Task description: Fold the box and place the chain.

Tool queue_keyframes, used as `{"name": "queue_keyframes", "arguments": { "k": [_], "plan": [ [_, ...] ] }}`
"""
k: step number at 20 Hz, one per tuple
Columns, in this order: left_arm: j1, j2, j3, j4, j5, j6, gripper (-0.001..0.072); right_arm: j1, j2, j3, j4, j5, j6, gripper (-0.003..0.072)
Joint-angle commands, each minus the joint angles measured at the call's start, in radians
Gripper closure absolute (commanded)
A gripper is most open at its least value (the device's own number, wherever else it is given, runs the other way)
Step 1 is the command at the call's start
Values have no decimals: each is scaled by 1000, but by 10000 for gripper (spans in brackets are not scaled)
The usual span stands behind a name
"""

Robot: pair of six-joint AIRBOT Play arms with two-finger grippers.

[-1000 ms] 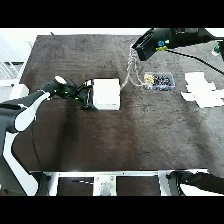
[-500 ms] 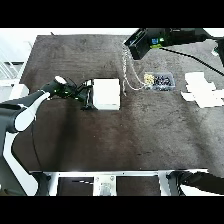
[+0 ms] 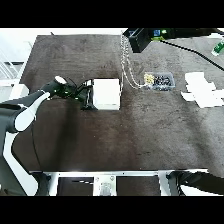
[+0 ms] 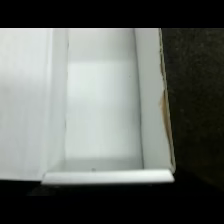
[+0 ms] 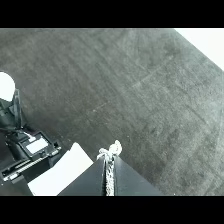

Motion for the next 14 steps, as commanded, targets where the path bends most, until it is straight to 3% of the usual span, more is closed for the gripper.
{"name": "queue_keyframes", "arguments": {
  "k": [1, 14],
  "plan": [
    [0, 1, 1, 0, 0, 0, 222, 10, 0, 2, 0, -4, -1, 674],
    [0, 1, 1, 0, 0, 0, 222, 50, -36, -56, 8, 41, 3, 674]
  ]
}}
